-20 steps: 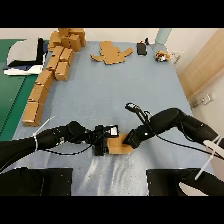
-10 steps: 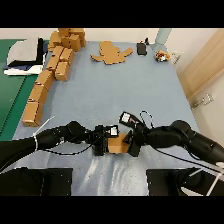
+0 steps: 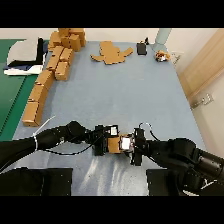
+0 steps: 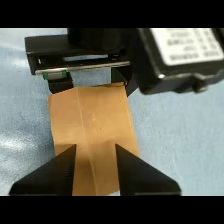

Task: Fold the box.

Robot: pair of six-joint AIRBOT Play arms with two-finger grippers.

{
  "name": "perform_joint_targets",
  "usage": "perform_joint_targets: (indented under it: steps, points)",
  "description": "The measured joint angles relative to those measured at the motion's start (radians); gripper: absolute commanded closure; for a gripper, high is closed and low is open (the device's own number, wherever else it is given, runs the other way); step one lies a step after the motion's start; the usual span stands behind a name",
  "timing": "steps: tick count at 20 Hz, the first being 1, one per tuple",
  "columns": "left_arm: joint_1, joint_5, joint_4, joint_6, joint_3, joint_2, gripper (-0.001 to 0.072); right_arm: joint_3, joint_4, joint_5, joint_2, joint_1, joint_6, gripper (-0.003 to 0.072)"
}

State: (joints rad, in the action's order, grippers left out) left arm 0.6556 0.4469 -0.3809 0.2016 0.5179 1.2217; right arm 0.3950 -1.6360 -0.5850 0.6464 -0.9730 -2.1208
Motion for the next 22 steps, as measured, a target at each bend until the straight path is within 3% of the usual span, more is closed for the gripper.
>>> perform_joint_targets:
  steps: [1, 10, 12, 15, 20, 21, 22]
  points:
    - [0.0, 0.0, 0.0, 0.0, 0.0, 0.0, 0.0194, -0.003, 0.007, 0.002, -0.002, -0.005, 0.0, 0.0201]
    - [0.0, 0.0, 0.0, 0.0, 0.0, 0.0, 0.0194, -0.011, 0.065, 0.025, 0.074, -0.018, -0.008, 0.0208]
    - [0.0, 0.0, 0.0, -0.002, 0.0, 0.0, 0.0194, -0.011, 0.092, 0.037, 0.085, -0.018, -0.009, 0.0291]
    - [0.0, 0.0, 0.0, -0.002, 0.0, 0.0, 0.0194, -0.011, 0.132, 0.048, 0.091, -0.019, -0.011, 0.0354]
    - [0.0, 0.0, 0.0, 0.0, 0.0, 0.0, 0.0194, -0.011, 0.167, 0.05, 0.085, -0.034, -0.011, 0.037]
    - [0.0, 0.0, 0.0, 0.0, 0.0, 0.0, 0.0194, -0.012, 0.173, 0.05, 0.082, -0.039, -0.011, 0.0437]
    - [0.0, 0.0, 0.0, 0.0, 0.0, 0.0, 0.0194, -0.011, 0.175, 0.05, 0.078, -0.043, -0.011, 0.0456]
